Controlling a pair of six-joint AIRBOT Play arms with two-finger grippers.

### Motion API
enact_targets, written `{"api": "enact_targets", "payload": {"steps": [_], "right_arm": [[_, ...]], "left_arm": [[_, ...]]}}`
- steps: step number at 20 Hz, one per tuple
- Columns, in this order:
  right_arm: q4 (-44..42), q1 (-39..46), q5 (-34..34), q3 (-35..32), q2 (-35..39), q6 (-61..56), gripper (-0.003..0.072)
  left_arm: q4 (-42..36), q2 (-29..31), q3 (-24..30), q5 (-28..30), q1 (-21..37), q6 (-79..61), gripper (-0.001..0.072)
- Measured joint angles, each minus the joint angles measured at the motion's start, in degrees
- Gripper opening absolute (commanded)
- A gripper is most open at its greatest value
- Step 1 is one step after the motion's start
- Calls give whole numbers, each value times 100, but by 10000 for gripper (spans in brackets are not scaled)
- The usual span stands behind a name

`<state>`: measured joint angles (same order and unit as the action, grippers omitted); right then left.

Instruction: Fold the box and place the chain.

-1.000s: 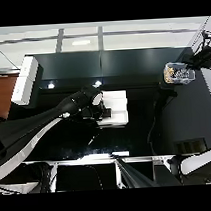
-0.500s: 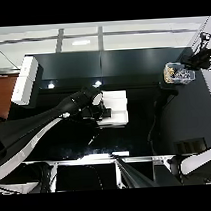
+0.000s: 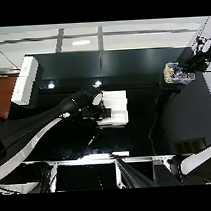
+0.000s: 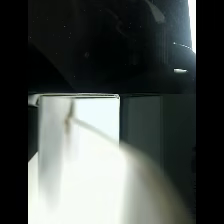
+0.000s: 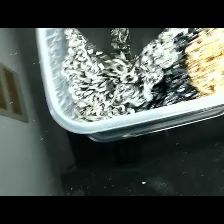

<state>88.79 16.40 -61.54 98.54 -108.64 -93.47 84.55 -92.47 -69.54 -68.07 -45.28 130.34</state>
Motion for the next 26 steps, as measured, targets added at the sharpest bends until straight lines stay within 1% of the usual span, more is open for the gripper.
{"api": "enact_targets", "payload": {"steps": [4,7,13,15,19,24,26], "right_arm": [[-11,0,-15,24,31,-15,22],[50,0,-22,39,286,2,21],[153,0,-24,70,1224,313,21],[155,0,-24,188,1596,393,21],[50,0,17,682,2256,470,20],[-634,0,238,1867,2752,498,20],[-890,-9,393,2168,2955,533,20]], "left_arm": [[0,0,0,0,0,0,33],[0,0,0,0,0,-2,34],[0,0,0,2,0,-2,34],[0,0,0,2,0,-2,34],[0,0,0,2,0,0,34],[0,0,0,4,0,0,34],[0,0,0,7,0,0,34]]}}
